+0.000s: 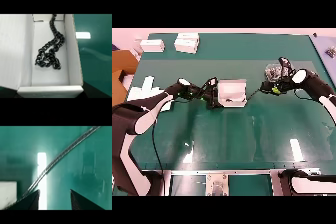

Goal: Fold the box and place the chain.

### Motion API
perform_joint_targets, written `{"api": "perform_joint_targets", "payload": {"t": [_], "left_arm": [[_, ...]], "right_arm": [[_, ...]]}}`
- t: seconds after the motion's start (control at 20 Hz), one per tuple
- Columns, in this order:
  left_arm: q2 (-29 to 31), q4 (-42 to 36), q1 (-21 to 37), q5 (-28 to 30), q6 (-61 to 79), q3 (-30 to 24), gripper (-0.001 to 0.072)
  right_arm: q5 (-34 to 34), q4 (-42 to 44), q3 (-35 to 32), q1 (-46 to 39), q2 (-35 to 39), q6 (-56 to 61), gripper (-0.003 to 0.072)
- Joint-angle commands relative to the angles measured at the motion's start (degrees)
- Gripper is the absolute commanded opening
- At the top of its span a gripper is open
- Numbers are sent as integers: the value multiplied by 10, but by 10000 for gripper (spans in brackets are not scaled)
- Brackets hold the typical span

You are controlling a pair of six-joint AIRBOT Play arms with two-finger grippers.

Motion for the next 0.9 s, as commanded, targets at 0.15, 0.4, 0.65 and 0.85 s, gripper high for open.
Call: {"api": "perform_joint_targets", "payload": {"t": [0.15,0.4,0.65,0.85], "left_arm": [[0,0,0,0,0,0,525],[0,0,0,0,0,0,525],[0,0,0,0,0,0,525],[0,0,0,0,0,0,525]], "right_arm": [[-185,-6,-8,-35,-63,20,448],[-286,-6,-8,-35,-103,16,447],[-329,-5,24,-33,-142,16,438],[-327,5,74,-20,-181,16,393]]}}
